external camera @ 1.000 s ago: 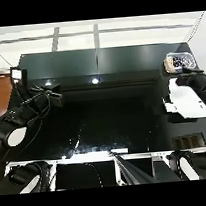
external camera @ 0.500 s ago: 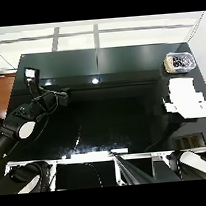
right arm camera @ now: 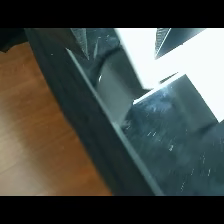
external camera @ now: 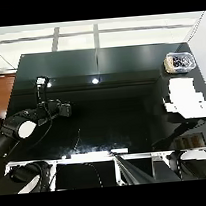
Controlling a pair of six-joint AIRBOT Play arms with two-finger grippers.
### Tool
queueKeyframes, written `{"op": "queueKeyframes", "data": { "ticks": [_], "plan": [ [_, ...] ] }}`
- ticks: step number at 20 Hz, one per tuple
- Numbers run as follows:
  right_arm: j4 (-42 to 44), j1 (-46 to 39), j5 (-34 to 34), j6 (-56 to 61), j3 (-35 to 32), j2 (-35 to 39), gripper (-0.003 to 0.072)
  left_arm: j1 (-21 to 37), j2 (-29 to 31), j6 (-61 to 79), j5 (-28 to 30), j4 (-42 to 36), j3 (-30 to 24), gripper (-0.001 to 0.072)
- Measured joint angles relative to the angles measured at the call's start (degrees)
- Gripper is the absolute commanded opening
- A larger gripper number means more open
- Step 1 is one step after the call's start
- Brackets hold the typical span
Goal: Fold the box and place the chain.
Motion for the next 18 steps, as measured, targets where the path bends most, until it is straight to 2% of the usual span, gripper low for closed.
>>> {"op": "queueKeyframes", "data": {
  "ticks": [2,3,4,5,6,11,15,18],
  "plan": [
    [0.87,0.76,0.98,-2.29,0.48,-1.11,0.0453,0.0,0.0,-0.02,-0.35,-0.46,0.02,0.0713],
    [1.07,1.18,1.38,-3.21,0.66,-1.44,0.0347,0.0,0.0,-0.02,-0.63,-0.66,0.0,0.0713],
    [1.14,1.57,1.4,-3.91,0.76,-1.66,0.0159,0.0,0.0,-0.02,-0.79,-0.7,0.0,0.0713],
    [1.14,1.97,1.53,-4.61,0.83,-1.88,0.0058,0.0,0.0,-0.04,-0.9,-0.85,0.02,0.0713],
    [1.14,2.36,1.92,-5.46,0.92,-1.99,0.0016,0.0,0.0,-0.04,-0.96,-0.9,0.02,0.0713],
    [3.52,4.17,6.93,-8.63,0.96,-2.27,0.0016,0.0,0.0,-0.15,-1.2,-1.07,0.0,0.0713],
    [12.9,6.32,13.27,-9.81,-0.74,-1.79,0.0017,0.0,0.0,-0.11,-1.07,-1.14,0.02,0.0713],
    [22.27,10.36,14.58,-12.26,-6.29,1.57,0.0016,0.0,0.0,-0.04,-0.85,-2.43,0.0,0.0713]
  ]
}}
